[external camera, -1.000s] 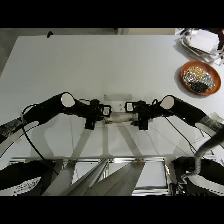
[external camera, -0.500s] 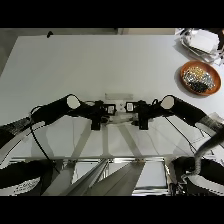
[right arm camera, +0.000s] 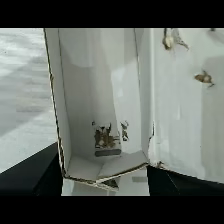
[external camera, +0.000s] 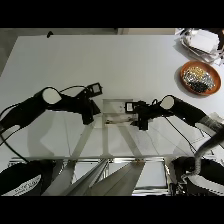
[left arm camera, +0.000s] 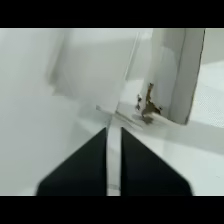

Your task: Fold the box and place the chain.

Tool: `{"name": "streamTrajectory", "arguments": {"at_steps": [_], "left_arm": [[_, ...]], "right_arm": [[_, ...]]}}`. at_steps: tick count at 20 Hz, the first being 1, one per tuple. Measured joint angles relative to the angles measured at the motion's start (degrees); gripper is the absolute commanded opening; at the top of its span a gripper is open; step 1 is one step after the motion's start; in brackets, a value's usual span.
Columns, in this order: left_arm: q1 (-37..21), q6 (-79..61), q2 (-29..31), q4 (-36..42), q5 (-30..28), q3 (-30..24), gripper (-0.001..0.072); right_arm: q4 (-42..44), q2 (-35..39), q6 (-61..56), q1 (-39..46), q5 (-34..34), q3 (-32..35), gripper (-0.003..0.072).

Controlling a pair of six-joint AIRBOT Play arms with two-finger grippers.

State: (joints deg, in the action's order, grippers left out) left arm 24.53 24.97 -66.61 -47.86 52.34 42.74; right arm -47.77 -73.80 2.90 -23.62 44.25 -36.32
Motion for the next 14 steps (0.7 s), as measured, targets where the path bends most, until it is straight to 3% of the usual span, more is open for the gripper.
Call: {"name": "streamTrajectory", "arguments": {"at_steps": [6,9,14], "left_arm": [[-9.3,30.6,4.8,-5.2,5.9,-3.8,0.0003],[-10.6,37.5,2.6,-5.4,6.3,-6.5,0.0003],[-8.2,41.3,-4.2,-2.2,3.1,-8.0,0.0003]], "right_arm": [[0.0,0.0,0.0,0.0,-0.1,0.0,0.028],[0.0,0.0,0.0,0.0,-0.1,0.0,0.028],[0.0,0.0,0.0,0.0,-0.2,0.0,0.028]]}}
